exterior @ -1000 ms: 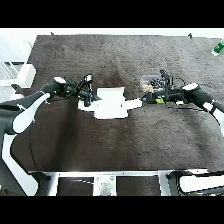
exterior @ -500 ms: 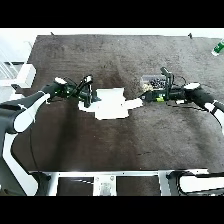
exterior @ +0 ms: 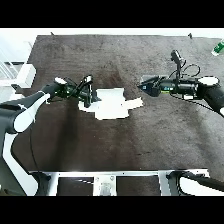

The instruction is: Fold the box and place the chain.

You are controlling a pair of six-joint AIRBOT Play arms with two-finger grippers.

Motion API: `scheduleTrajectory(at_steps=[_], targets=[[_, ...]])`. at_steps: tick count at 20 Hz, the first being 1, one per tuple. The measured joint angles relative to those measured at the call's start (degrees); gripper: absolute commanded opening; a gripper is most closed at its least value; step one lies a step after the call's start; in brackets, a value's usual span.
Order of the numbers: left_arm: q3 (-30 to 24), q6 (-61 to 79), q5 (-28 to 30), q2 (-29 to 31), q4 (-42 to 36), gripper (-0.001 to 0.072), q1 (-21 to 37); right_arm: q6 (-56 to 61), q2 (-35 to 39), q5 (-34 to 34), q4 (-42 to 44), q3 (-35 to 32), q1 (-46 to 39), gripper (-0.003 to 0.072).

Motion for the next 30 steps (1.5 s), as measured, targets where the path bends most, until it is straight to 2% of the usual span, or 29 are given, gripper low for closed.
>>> scheduleTrajectory(at_steps=[2, 5, 9, 14, 17, 30], targets=[[0.0, 0.0, 0.0, 0.0, 0.0, 0.0023, 0.0, -2.2, 0.6, -0.5, 2.4, -0.1, 0.5, 0.0511], [0.0, 0.0, 0.0, 0.0, 0.0, 0.0023, 0.0, -3.9, 1.0, -0.8, -1.2, -0.5, 2.1, 0.0515], [0.0, 0.0, 0.0, 0.0, 0.0, 0.0023, 0.0, -5.2, 1.2, -4.0, -13.0, -3.6, 8.1, 0.0517], [0.0, 0.0, 0.0, 0.0, 0.0, 0.0023, 0.0, -6.5, 1.2, -14.2, -29.6, -9.2, 18.1, 0.0517], [0.0, 0.0, 0.0, 0.0, 0.0, 0.0023, 0.0, -9.0, 0.0, -18.4, -34.6, -11.0, 22.0, 0.0517], [0.0, 0.0, 0.0, 0.0, 0.0, 0.0023, 0.0, -11.5, -6.8, -33.3, -38.1, -11.9, 28.2, 0.0517]])
